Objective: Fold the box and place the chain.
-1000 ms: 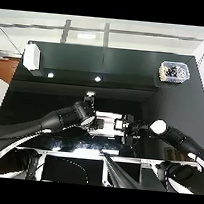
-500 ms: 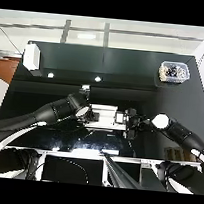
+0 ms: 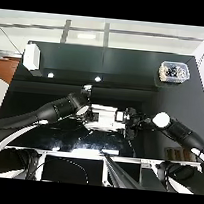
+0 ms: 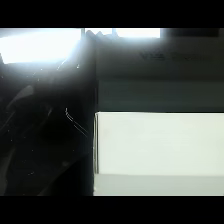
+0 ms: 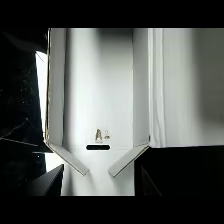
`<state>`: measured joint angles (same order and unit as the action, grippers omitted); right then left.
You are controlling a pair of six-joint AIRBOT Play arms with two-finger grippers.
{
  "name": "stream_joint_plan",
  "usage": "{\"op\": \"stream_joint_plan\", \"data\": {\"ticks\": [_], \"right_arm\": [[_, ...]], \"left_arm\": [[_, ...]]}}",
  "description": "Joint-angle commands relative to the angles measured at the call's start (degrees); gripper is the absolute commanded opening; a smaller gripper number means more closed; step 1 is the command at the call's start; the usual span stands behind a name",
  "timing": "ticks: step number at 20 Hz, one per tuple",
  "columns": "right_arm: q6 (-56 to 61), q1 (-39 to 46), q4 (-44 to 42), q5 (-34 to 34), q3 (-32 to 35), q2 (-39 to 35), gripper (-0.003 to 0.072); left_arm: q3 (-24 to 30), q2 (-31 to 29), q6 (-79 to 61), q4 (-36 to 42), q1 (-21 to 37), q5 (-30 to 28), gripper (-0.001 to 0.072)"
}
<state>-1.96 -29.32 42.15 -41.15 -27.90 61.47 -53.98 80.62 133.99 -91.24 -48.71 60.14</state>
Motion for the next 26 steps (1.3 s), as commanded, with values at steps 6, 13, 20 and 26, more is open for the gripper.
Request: {"op": "stream_joint_plan", "data": {"ticks": [6, 13, 20, 26], "right_arm": [[-0.42, 0.02, -4.66, -1.81, -0.04, 1.01, 0.0241], [-0.39, -1.25, -10.73, 2.78, -0.04, 1.22, 0.0241], [-0.46, -4.15, -13.00, 7.17, -0.04, 4.20, 0.0241], [-0.48, -4.15, -13.00, 7.37, -0.04, 4.39, 0.0241]], "left_arm": [[0.00, 0.07, -0.28, 0.22, 0.07, -0.09, 0.0028], [0.00, 0.07, -0.22, 0.26, 0.07, -0.26, 0.0028], [0.00, 0.07, -0.09, 0.61, 0.07, -1.60, 0.0028], [0.00, 0.09, -0.07, 0.66, 0.04, -1.27, 0.0027]]}}
